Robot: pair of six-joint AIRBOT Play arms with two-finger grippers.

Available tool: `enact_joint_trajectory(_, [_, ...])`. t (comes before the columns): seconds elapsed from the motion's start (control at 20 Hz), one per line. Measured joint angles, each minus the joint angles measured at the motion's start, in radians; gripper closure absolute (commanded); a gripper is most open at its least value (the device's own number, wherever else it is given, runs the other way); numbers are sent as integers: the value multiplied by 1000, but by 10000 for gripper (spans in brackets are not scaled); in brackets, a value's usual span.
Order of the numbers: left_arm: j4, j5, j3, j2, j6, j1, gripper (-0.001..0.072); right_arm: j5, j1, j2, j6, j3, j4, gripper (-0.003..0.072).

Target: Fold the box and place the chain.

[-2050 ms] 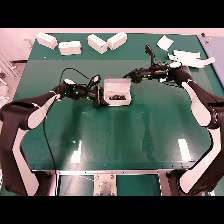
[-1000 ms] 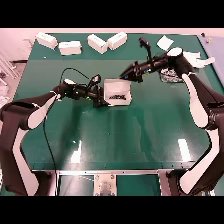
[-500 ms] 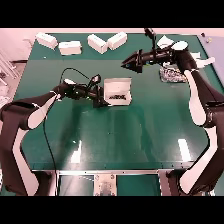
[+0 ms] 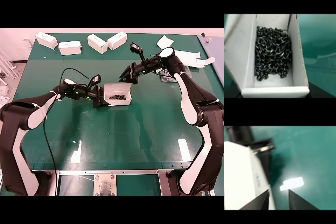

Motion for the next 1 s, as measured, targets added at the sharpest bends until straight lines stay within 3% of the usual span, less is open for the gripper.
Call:
enact_joint_trajectory(0.45, [0,0,0,0,0,0,176,188,18,58,42,0,-38,388])
enact_joint_trajectory(1.0, [-1,-2,0,0,0,0,176,127,54,58,41,-11,-124,357])
